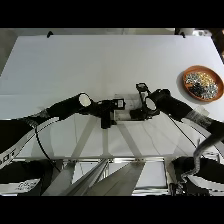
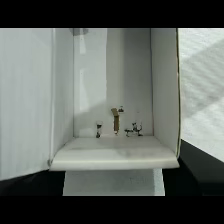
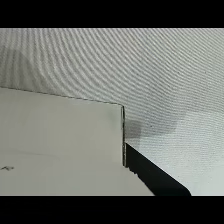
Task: Fold the box and place the chain.
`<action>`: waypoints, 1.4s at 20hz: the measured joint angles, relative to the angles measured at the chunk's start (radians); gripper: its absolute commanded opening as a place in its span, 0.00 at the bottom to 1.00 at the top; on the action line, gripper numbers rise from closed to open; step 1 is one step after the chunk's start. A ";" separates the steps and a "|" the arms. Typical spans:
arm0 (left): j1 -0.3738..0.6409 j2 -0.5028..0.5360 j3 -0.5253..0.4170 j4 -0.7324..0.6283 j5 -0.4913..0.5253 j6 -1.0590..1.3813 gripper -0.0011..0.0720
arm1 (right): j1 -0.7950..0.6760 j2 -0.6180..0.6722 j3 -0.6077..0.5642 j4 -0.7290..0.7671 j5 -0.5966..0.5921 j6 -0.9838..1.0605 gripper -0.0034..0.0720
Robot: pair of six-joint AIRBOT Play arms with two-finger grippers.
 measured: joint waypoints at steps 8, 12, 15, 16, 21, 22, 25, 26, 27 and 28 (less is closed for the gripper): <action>-0.001 0.000 0.000 -0.002 0.004 0.003 0.55 | 0.003 0.035 0.000 0.024 -0.004 -0.012 0.92; 0.000 0.000 0.000 -0.001 0.004 0.002 0.55 | 0.002 0.127 0.000 -0.003 0.043 -0.090 0.96; 0.000 0.000 0.000 0.000 0.001 0.002 0.55 | 0.000 0.219 0.000 -0.042 0.071 -0.130 0.96; 0.000 0.000 0.000 0.000 -0.001 0.002 0.55 | 0.000 0.256 0.000 -0.058 0.072 -0.139 0.96; 0.000 0.000 0.000 0.000 -0.008 0.002 0.55 | -0.097 0.430 0.000 -0.253 0.082 -0.157 0.96; 0.000 0.000 0.000 0.000 -0.009 0.002 0.55 | -0.146 0.451 0.000 -0.293 0.075 -0.160 0.96; 0.000 0.000 0.000 0.000 -0.016 0.003 0.55 | -0.351 0.473 0.001 -0.359 0.027 -0.211 0.96; 0.000 0.000 0.000 0.000 -0.017 0.003 0.55 | -0.431 0.468 0.003 -0.372 0.005 -0.235 0.96; 0.000 0.000 0.000 0.000 -0.018 0.003 0.55 | -0.509 0.456 0.008 -0.381 -0.021 -0.254 0.94; 0.000 0.000 0.000 0.000 -0.019 0.003 0.55 | -0.577 0.441 0.018 -0.380 -0.046 -0.269 0.92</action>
